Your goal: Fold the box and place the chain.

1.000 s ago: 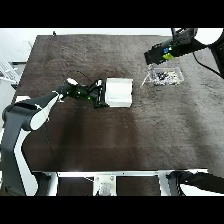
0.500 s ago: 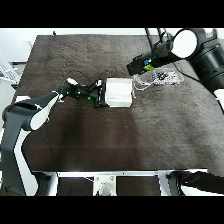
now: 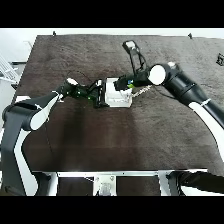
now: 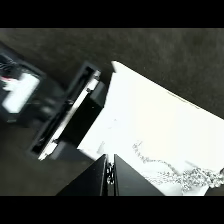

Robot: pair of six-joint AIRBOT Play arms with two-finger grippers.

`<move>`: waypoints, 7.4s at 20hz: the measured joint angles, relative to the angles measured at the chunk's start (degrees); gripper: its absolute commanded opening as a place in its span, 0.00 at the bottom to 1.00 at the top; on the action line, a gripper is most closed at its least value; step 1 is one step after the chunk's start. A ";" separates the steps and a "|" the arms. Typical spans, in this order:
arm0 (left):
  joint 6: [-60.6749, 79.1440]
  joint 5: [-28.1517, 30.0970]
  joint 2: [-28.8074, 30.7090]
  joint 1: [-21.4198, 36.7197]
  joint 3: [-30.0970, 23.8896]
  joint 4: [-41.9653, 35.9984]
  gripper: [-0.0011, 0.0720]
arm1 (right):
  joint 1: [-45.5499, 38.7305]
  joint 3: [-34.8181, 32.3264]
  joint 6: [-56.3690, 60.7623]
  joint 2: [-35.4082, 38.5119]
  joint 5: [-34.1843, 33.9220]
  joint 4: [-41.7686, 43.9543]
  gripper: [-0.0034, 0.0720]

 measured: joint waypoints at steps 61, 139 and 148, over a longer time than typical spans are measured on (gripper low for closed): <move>0.02 0.00 0.00 0.00 0.00 0.02 0.59 | -27.93 -5.20 2.36 -15.17 -21.42 18.64 0.06; 0.02 0.00 0.00 0.00 0.00 0.00 0.59 | -33.94 -5.79 -16.87 -17.14 -18.99 25.70 0.78; 0.00 0.00 0.00 0.00 0.00 0.00 0.59 | -34.21 3.43 -24.65 -26.38 -12.79 33.11 0.07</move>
